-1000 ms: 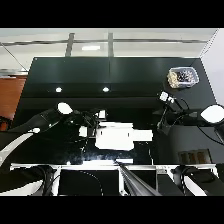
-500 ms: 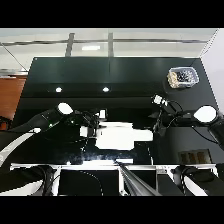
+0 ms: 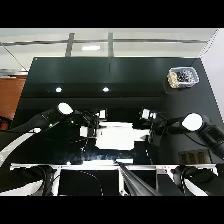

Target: Fold the box and place the chain.

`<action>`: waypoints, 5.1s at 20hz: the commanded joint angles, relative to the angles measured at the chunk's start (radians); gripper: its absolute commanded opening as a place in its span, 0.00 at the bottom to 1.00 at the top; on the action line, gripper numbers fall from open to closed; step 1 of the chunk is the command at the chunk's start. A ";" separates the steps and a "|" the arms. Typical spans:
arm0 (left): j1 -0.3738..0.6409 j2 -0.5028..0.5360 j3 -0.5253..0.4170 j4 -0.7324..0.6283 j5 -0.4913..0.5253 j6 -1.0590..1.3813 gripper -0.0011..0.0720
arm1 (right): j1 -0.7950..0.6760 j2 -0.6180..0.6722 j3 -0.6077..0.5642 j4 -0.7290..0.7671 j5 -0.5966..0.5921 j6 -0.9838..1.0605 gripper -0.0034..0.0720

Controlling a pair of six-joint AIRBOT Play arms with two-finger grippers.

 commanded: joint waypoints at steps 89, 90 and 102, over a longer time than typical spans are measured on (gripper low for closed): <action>0.000 0.000 0.000 0.000 -0.048 -0.015 0.05 | 0.346 -0.034 -0.105 0.199 -0.307 -0.057 1.00; 0.000 0.000 0.000 0.000 -0.050 -0.015 0.05 | 0.338 -0.034 -0.103 0.199 -0.307 -0.058 1.00; 0.000 0.000 0.000 0.001 -0.058 -0.015 0.05 | 0.173 -0.034 -0.066 0.200 -0.280 -0.089 1.00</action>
